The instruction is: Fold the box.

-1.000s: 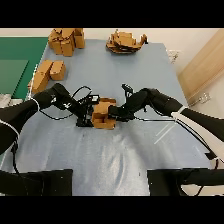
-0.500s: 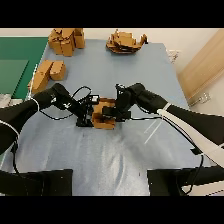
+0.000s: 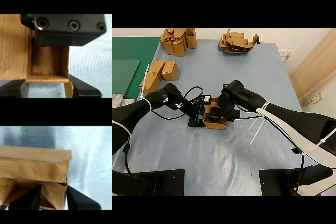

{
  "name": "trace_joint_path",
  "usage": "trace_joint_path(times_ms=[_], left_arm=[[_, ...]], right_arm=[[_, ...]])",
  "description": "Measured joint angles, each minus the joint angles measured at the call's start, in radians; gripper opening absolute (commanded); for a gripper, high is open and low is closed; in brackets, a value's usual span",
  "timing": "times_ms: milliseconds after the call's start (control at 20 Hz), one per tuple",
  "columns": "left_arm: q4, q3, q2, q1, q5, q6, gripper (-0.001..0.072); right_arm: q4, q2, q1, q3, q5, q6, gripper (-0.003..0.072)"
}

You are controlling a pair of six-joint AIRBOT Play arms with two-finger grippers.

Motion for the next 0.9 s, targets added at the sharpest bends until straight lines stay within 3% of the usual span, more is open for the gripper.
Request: trace_joint_path(times_ms=[50, 100, 150, 350, 400, 450, 500, 900], left_arm=[[0.0, 0.0, 0.0, 0.0, 0.0, 0.0, 0.0284], [0.0, 0.0, 0.0, 0.0, 0.0, 0.0, 0.0284], [0.0, 0.0, 0.0, 0.0, 0.0, 0.0, 0.0284], [0.001, 0.0, 0.0, 0.0, 0.0, -0.002, 0.0284], [0.001, 0.0, 0.0, 0.0, 0.0, -0.002, 0.0284], [0.001, 0.0, 0.0, 0.0, 0.0, -0.002, 0.0284], [0.001, 0.0, 0.0, 0.0, 0.0, -0.003, 0.0284], [0.0, 0.0, 0.0, 0.0, 0.0, 0.0, 0.0284]], right_arm=[[-0.009, -0.002, 0.001, 0.003, -0.017, 0.007, 0.0223], [-0.019, -0.003, 0.002, 0.006, -0.033, 0.013, 0.0069], [-0.031, -0.005, 0.002, 0.008, -0.051, 0.016, 0.0005], [-0.039, -0.006, 0.003, 0.012, -0.052, 0.019, 0.0006], [-0.039, -0.006, 0.003, 0.014, -0.049, 0.018, 0.0048], [-0.039, -0.006, 0.003, 0.015, -0.044, 0.014, 0.021], [-0.031, -0.006, 0.004, 0.017, -0.027, 0.013, 0.0292], [-0.032, -0.007, 0.004, 0.02, -0.058, 0.011, 0.0301]])
